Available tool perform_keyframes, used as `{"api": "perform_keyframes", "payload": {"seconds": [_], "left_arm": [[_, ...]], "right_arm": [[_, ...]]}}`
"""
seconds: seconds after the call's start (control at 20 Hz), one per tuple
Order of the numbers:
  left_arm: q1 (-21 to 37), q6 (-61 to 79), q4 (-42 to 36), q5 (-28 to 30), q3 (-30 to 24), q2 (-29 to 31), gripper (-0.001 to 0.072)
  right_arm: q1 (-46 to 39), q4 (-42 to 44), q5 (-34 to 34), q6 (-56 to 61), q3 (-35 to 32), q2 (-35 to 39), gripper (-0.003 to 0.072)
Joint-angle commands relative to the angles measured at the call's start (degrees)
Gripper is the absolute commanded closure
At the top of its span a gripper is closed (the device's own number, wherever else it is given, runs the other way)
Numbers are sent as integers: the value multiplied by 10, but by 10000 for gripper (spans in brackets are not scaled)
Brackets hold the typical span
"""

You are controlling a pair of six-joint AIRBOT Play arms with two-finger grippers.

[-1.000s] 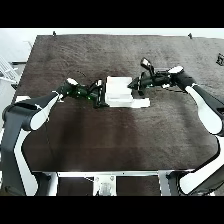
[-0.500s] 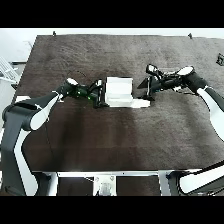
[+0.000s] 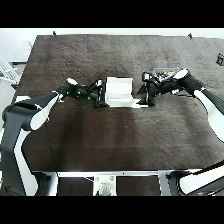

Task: Fold the box and place the chain.

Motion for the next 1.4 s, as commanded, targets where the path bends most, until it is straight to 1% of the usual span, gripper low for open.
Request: {"api": "perform_keyframes", "payload": {"seconds": [0.0, 0.05, 0.1, 0.2, 0.3, 0.4, 0.45, 0.65, 0.8, 0.85, 0.9, 0.95, 1.0, 1.05, 1.1, 1.15, 1.35], "left_arm": [[0, 0, 0, 0, 0, 0, 290], [0, 0, 0, 0, 0, 0, 290], [0, 0, 0, 0, 0, 0, 290], [0, 0, 0, 0, 0, 0, 290], [0, 0, 0, 0, 0, 0, 290], [0, 0, 0, 0, 0, 0, 290], [0, 0, 0, 0, 0, 0, 290], [0, 0, 0, 0, 0, 0, 291], [0, 0, 0, 0, 0, 0, 290], [0, 0, 0, 0, 0, 0, 290], [0, 0, 0, 0, 0, 0, 290], [0, 0, 0, 0, 0, 0, 290], [0, 0, 0, 0, 0, 0, 290], [0, 0, 0, 0, 0, 0, 290], [0, 0, 0, 0, 0, 0, 290], [0, 0, 0, 0, 0, 0, 290], [0, 0, 0, 0, 0, 0, 290]], "right_arm": [[18, -6, -20, -17, -3, -11, 175], [23, -5, -21, -28, -3, -16, 230], [27, -5, -22, -36, -3, -20, 259], [35, -2, -36, -35, -3, -24, 265], [38, 26, -46, -36, -3, -24, 296], [43, 61, -46, -38, -3, -24, 395], [47, 66, -46, -38, -3, -24, 423], [63, 70, -46, -37, -3, -28, 421], [65, 77, -46, -38, -3, -39, 391], [64, 77, -46, -38, -3, -42, 337], [64, 76, -46, -38, -3, -44, 301], [62, 75, -46, -38, -3, -45, 301], [61, 75, -47, -38, -3, -45, 246], [61, 75, -47, -38, -3, -45, 120], [61, 75, -46, -38, -3, -45, 111], [61, 74, -47, -38, -3, -45, 75], [61, 73, -46, -48, -3, -44, 72]]}}
